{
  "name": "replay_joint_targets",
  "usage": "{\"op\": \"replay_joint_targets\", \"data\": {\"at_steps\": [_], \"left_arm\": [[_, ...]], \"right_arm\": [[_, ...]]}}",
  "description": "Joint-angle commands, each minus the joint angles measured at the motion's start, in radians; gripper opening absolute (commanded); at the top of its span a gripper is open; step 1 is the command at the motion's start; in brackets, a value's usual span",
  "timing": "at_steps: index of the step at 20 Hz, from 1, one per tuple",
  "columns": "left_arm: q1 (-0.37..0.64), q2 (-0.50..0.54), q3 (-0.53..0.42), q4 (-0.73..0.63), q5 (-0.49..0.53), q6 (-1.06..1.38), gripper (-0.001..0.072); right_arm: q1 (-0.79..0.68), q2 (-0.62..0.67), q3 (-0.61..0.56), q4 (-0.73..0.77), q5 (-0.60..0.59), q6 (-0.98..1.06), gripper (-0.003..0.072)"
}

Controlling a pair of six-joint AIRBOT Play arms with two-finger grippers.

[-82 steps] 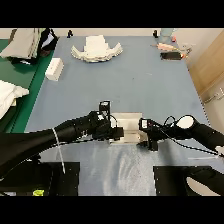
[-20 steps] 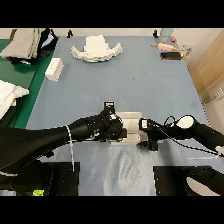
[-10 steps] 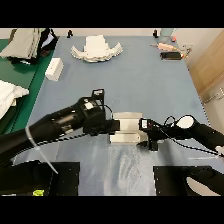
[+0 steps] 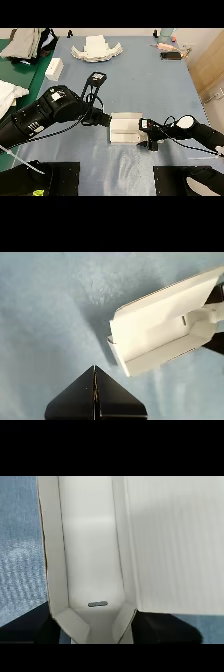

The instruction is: Fold the box.

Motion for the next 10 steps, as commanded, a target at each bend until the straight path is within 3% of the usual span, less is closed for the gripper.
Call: {"op": "replay_joint_targets", "data": {"at_steps": [1, 5, 6, 7, 8, 10], "left_arm": [[0.087, 0.033, -0.048, -0.060, 0.005, 0.374, 0.0012], [0.315, 0.184, -0.330, -0.471, 0.140, 1.262, 0.0016], [0.341, 0.203, -0.393, -0.560, 0.174, 1.430, 0.0067], [0.355, 0.205, -0.452, -0.651, 0.220, 1.542, 0.0497], [0.357, 0.195, -0.500, -0.726, 0.282, 1.589, 0.0694], [0.354, 0.159, -0.576, -0.841, 0.376, 1.779, 0.0694]], "right_arm": [[0.000, 0.001, 0.000, 0.000, 0.000, 0.000, 0.0544], [0.000, 0.001, 0.000, 0.000, 0.000, 0.000, 0.0544], [0.000, 0.001, 0.000, 0.000, 0.000, 0.000, 0.0544], [0.000, 0.001, 0.000, 0.000, 0.000, 0.000, 0.0544], [0.000, 0.001, 0.000, 0.000, 0.000, 0.000, 0.0544], [0.000, 0.001, 0.000, 0.000, 0.000, 0.000, 0.0544]]}}
